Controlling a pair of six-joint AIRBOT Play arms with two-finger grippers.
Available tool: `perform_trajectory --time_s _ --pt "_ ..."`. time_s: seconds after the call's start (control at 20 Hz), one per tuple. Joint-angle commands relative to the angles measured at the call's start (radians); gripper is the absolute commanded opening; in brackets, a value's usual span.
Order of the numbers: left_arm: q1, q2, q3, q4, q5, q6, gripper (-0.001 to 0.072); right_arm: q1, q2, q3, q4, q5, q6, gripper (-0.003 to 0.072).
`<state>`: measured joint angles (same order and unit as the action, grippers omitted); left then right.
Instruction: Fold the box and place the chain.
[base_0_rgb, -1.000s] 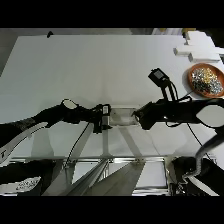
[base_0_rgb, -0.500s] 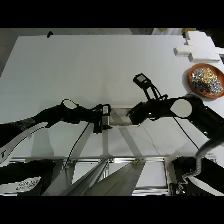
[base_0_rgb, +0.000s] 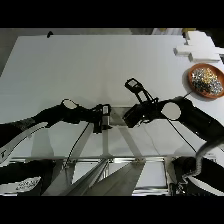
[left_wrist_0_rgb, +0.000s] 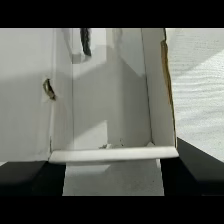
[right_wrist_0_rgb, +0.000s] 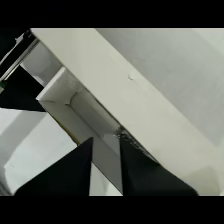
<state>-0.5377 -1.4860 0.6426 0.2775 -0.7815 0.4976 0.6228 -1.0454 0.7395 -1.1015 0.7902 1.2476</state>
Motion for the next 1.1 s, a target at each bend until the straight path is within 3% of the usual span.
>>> perform_trajectory --time_s 0.0,0.15,0.35,0.4,0.55,0.75,0.8,0.9,1.05 --pt "0.000 0.000 0.000 0.000 0.000 0.000 0.0136 0.005 0.045 0.022 -0.018 0.037 0.001 0.0231" --pt "0.000 0.000 0.000 0.000 0.000 0.000 0.0136 -0.025 0.124 0.064 -0.095 0.124 0.012 0.0227" --pt "0.000 0.000 0.000 0.000 0.000 0.000 0.0136 -0.219 0.166 0.077 -0.107 0.220 0.026 0.0034" --pt "0.000 0.000 0.000 0.000 0.000 0.000 0.0136 -0.271 0.164 0.077 -0.126 0.244 0.039 0.0019" --pt "0.000 0.000 0.000 0.000 0.000 0.000 0.0136 -0.383 0.148 0.076 -0.253 0.308 0.124 0.0019" --pt "0.000 0.000 0.000 0.000 0.000 0.000 0.0136 -0.400 0.114 0.020 -0.315 0.289 0.196 0.0021" --pt "0.000 0.000 0.000 0.000 0.000 0.000 0.0136 -0.400 0.100 -0.003 -0.315 0.278 0.196 0.0037" --pt "0.000 0.000 0.000 0.000 0.000 0.000 0.0136 -0.400 0.057 -0.039 -0.316 0.244 0.196 0.0189" --pt "0.000 0.000 0.000 0.000 0.000 0.000 0.0136 -0.400 -0.021 -0.055 -0.316 0.219 0.196 0.0225"
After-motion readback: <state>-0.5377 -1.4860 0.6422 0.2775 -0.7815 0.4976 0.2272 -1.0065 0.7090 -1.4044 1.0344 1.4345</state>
